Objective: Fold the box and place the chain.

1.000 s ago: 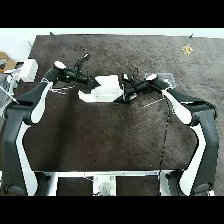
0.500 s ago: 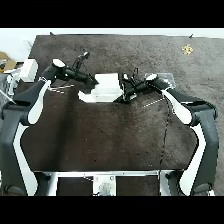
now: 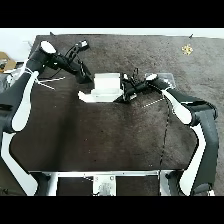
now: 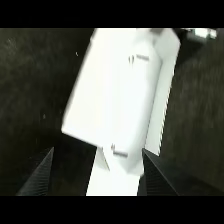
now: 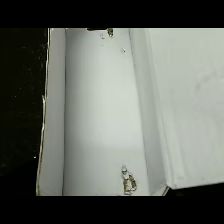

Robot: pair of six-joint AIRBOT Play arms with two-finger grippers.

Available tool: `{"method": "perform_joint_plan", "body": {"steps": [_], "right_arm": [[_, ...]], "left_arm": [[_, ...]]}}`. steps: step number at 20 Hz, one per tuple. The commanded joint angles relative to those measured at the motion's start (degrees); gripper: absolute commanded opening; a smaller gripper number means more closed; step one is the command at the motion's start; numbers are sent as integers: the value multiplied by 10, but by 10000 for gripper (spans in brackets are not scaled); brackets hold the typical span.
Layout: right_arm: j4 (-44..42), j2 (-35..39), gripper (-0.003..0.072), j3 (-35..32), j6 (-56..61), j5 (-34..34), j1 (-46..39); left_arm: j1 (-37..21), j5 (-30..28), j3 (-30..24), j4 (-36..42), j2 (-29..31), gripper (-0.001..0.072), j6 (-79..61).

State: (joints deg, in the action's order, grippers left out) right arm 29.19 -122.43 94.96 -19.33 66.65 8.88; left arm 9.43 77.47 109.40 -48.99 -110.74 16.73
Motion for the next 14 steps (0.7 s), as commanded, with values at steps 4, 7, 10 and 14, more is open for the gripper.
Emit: {"method": "perform_joint_plan", "body": {"steps": [4,7,10,14], "right_arm": [[0,0,393,0,0,0,0],[0,0,393,0,0,0,0],[0,0,393,0,0,0,0],[0,0,393,0,0,0,0]], "left_arm": [[11,-14,-92,-46,8,720,-121],[31,-73,-139,-51,6,720,-155],[41,-80,-142,-54,-9,720,-155],[45,-98,-143,-58,-18,720,-155]]}}
